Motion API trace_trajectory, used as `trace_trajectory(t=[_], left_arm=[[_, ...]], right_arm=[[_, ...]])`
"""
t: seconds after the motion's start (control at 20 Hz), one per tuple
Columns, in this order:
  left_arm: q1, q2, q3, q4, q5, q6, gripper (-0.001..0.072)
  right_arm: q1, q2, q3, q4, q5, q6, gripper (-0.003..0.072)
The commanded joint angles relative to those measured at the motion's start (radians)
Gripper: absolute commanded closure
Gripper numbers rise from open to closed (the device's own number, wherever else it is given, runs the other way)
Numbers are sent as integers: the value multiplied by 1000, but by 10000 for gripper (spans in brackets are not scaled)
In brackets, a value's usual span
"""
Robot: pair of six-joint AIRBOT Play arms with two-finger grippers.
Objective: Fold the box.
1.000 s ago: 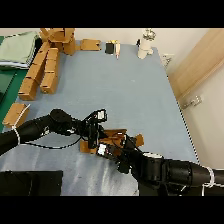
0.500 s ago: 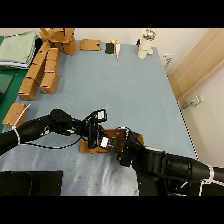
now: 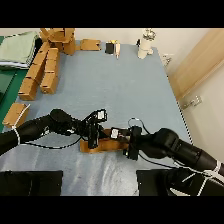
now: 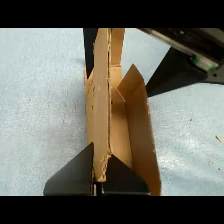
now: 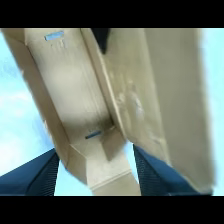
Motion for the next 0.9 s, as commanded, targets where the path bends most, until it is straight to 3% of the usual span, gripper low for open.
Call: trace_trajectory(t=[0.0, 0.4, 0.65, 0.85], left_arm=[[0, 1, 1, 0, 0, 0, 696], [0, 1, 1, 0, 0, 0, 697], [0, 1, 1, 0, 0, 0, 696], [0, 1, 1, 0, 0, 0, 696]], right_arm=[[-169, 17, -6, 238, -15, -321, -34], [-314, -40, -7, 506, -34, -734, -34], [-315, -177, -6, 551, -13, -820, -34], [-315, -199, -5, 514, -24, -756, -33]])
